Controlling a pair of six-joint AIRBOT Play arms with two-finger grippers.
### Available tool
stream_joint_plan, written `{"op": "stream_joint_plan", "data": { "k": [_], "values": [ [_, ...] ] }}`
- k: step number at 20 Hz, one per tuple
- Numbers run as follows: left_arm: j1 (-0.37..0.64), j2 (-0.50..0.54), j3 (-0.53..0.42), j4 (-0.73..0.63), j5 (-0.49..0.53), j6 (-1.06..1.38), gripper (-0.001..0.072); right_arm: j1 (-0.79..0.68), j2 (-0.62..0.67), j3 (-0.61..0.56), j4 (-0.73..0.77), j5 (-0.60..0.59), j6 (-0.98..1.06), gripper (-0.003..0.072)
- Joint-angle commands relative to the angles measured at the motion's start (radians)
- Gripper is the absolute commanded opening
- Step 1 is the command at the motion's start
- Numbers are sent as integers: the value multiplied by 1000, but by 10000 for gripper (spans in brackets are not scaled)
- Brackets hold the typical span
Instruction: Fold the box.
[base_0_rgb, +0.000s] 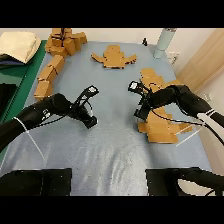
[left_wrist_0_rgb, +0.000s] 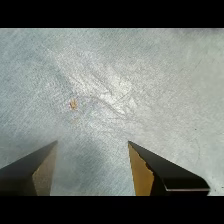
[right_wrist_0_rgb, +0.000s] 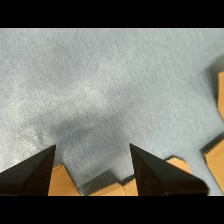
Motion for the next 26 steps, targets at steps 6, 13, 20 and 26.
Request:
{"op": "stream_joint_plan", "data": {
  "k": [6,13,20,26],
  "values": [
    [0,1,1,0,0,0,689,0,-2,1,49,-12,48,715],
    [1,1,1,-277,-100,-143,688,1,-3,1,211,-29,1098,714],
    [0,1,1,-348,-37,-154,688,2,-3,1,211,10,1227,714],
    [0,0,1,-403,-35,-155,688,0,-3,1,161,60,1227,715]
  ]
}}
